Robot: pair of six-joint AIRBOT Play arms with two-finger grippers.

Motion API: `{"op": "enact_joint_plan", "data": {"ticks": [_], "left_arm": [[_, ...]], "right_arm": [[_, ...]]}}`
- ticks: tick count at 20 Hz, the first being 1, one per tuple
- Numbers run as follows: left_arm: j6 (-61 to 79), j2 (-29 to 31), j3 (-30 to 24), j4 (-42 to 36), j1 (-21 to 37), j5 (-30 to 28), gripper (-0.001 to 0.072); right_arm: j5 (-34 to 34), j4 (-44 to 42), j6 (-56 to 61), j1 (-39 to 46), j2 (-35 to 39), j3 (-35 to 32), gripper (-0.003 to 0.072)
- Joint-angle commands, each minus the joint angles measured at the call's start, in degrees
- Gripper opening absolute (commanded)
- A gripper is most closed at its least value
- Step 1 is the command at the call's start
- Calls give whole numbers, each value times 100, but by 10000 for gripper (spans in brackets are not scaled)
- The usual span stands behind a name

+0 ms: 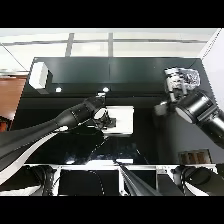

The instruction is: Fold the box and place the chain.

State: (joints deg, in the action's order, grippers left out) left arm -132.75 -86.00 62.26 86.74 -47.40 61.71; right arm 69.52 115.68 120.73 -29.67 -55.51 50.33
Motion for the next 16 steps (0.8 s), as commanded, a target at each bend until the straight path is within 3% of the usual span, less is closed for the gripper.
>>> {"op": "enact_joint_plan", "data": {"ticks": [1,2,4,6,9,13,15,16], "left_arm": [[7,0,2,0,4,2,28],[7,0,2,-2,2,2,28],[7,-2,2,0,2,-35,28],[7,-2,2,0,4,-157,28],[7,-2,2,0,4,-219,28],[7,-2,2,-7,2,-297,28],[7,-2,2,-7,2,-275,28],[7,-2,2,-7,2,-275,28]], "right_arm": [[-1580,518,466,1733,-57,-708,393],[-1985,-367,334,2616,-319,-680,621],[-2662,-2708,-1283,3985,-894,-398,704],[-2728,-4306,-2730,4503,-1558,343,713],[-2542,-4310,-2881,4481,-2684,1958,713],[-1593,-4041,-2463,4468,-4332,4068,708],[-1244,-4015,-2433,4461,-4911,4673,590],[-1176,-3930,-2433,4457,-5075,4798,590]]}}
